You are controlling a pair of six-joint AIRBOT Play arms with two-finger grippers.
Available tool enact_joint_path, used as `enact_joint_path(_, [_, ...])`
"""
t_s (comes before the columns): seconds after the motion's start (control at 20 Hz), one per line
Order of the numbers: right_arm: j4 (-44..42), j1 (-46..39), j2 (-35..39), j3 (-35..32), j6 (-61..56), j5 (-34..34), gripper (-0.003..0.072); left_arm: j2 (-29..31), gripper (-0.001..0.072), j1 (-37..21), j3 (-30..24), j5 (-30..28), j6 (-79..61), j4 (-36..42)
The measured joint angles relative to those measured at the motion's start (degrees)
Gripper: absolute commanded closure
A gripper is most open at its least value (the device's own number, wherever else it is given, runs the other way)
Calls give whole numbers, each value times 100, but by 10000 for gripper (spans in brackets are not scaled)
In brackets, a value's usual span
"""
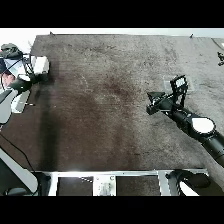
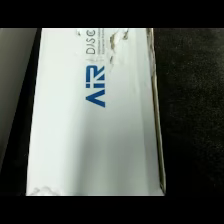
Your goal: Fold the box and place the chain.
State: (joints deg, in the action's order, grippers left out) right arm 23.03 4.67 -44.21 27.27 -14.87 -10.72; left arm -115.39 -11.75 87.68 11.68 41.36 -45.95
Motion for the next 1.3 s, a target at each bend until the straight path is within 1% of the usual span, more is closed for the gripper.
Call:
enact_joint_path(0.1, [-15, 0, 0, 0, 0, -2, 700, -37, 696, 0, 70, 35, -24, 4])
enact_joint_path(0.15, [-24, 0, 0, 0, 0, -9, 700, -50, 626, 0, 94, 39, -35, 4])
enact_joint_path(0.2, [-28, 0, 0, 0, 2, -22, 700, -61, 216, 2, 107, 50, -35, 7])
enact_joint_path(0.25, [-28, 0, 0, 0, 0, -35, 700, -63, 8, 0, 118, 79, -42, 7])
enact_joint_path(0.3, [-28, 0, 0, 0, 0, -42, 700, -70, 20, 0, 125, 90, -46, 9])
enact_joint_path(0.55, [-33, 0, 0, 0, 0, -79, 701, -44, 19, 11, 197, 136, -79, 9])
enact_joint_path(0.7, [-33, 0, 0, 0, 2, -79, 700, -24, 19, 7, 420, 481, -79, 7])
enact_joint_path(0.8, [-33, 0, 0, 0, 2, -81, 700, 105, 19, 0, 595, 745, -79, 7])
enact_joint_path(0.9, [-33, 0, 0, 0, 2, -79, 700, 337, 19, 0, 702, 911, -81, 0])
enact_joint_path(1.0, [-33, 0, 0, 0, 4, -68, 700, 686, 19, -28, 763, 944, -83, -22])
enact_joint_path(1.2, [-33, 0, 0, 0, 4, -50, 700, 1543, 21, -81, 809, 1062, -85, -46])
enact_joint_path(1.25, [-33, 0, 0, 0, 4, -39, 700, 1799, 74, -87, 809, 1143, -87, -55])
enact_joint_path(1.3, [-33, 0, 0, 0, 4, -37, 700, 2048, 339, -94, 815, 1209, -87, -59])
